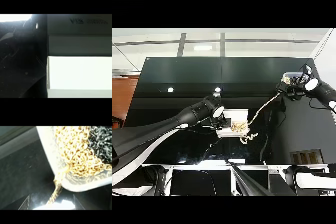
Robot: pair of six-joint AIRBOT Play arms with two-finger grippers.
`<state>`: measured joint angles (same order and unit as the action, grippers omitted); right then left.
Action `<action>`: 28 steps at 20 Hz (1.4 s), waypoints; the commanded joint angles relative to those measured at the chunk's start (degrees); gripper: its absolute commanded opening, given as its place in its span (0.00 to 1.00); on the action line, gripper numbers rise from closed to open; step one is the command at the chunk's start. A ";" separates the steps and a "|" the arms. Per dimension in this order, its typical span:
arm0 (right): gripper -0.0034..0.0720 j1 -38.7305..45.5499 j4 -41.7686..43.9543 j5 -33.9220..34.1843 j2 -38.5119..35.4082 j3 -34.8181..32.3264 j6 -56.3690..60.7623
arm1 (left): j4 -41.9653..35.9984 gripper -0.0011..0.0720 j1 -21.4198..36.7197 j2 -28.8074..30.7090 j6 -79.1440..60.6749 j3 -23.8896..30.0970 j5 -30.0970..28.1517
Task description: Fold the box and place the chain.
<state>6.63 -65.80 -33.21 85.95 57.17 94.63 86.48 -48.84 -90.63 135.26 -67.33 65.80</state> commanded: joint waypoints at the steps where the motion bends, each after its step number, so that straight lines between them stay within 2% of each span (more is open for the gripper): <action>1: 0.79 0.02 -0.04 0.63 2.99 1.64 2.82 | 0.00 0.06 0.02 0.02 -0.02 -0.02 0.02; 3: 0.51 0.02 -0.02 0.76 3.26 1.64 2.82 | -0.02 0.06 0.02 0.02 -0.02 -0.02 0.04; 4: 0.28 0.02 0.04 0.50 3.23 1.64 2.80 | 0.00 0.06 0.02 0.02 -0.02 -0.02 0.07; 5: 0.13 0.02 0.39 -0.20 3.23 1.64 2.69 | 0.00 0.06 0.02 0.02 -0.02 -0.02 0.04; 6: 0.07 0.04 0.52 -1.38 3.10 1.64 2.67 | 0.00 0.06 0.02 0.02 -0.02 -0.02 0.04; 10: 0.07 0.04 0.81 -5.51 -2.91 1.64 -1.84 | 0.00 0.06 0.02 0.02 -0.02 -0.02 0.04; 15: 0.07 0.02 1.64 -16.26 -21.33 1.64 -10.29 | 0.02 0.06 0.02 0.02 -0.02 -0.02 0.04; 17: 0.07 0.02 5.03 -22.12 -29.90 1.64 -13.31 | -0.02 0.06 0.02 0.02 -0.02 -0.02 0.02; 19: 0.07 0.02 6.51 -24.50 -37.03 1.64 -13.73 | 0.00 0.06 0.02 0.02 -0.02 -0.02 0.04; 21: 0.07 0.02 9.73 -29.59 -41.79 1.64 -14.05 | 0.00 0.06 0.02 0.02 -0.02 -0.02 0.04; 24: 0.07 -0.04 17.38 -41.88 -43.15 1.42 -17.70 | -0.02 0.06 0.02 0.02 -0.02 -0.02 0.07; 25: 0.07 -0.68 19.32 -44.02 -43.17 0.57 -19.19 | -0.02 0.06 0.02 0.02 -0.02 -0.02 0.07; 28: 0.07 -5.22 23.15 -42.97 -42.88 -3.56 -19.89 | 0.00 0.06 0.02 0.02 0.00 -0.02 0.04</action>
<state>4.25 -48.38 -72.55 43.90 56.25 76.82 86.46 -48.84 -90.63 135.24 -67.33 65.84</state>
